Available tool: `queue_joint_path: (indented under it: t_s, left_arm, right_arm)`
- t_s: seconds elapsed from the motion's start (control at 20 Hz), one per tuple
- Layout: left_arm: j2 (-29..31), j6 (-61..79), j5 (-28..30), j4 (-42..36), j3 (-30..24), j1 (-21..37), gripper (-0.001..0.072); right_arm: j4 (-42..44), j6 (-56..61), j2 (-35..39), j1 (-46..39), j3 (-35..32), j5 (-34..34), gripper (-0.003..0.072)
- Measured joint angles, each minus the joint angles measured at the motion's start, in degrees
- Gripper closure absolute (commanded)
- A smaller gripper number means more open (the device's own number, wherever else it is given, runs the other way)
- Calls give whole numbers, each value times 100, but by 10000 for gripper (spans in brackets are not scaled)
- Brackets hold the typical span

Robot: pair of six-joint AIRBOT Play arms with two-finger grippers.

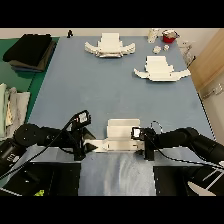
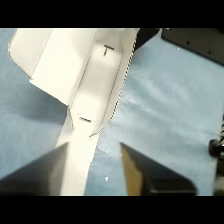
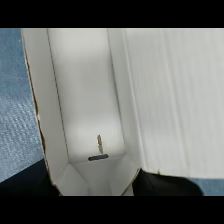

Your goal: Fold the box.

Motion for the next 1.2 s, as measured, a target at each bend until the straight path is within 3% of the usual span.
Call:
queue_joint_path:
  t_s: [0.25,0.65,1.05,1.1,1.15,1.2]
  left_arm:
    - [-199,960,7,232,-120,0,163]
    - [-1526,2625,498,-428,-181,-66,163]
    - [-2468,3084,1443,-866,-85,-588,193]
    - [-2549,3095,1523,-896,-63,-627,275]
    - [-2618,3095,1576,-931,-39,-664,446]
    - [-2675,3097,1615,-938,-20,-715,476]
  right_arm:
    - [0,0,0,0,0,-2,182]
    - [0,0,0,0,-2,-2,182]
    - [0,0,0,0,-2,-2,182]
    - [0,0,0,0,0,-2,182]
    - [0,0,0,0,0,-2,182]
    - [0,0,0,0,0,-2,182]
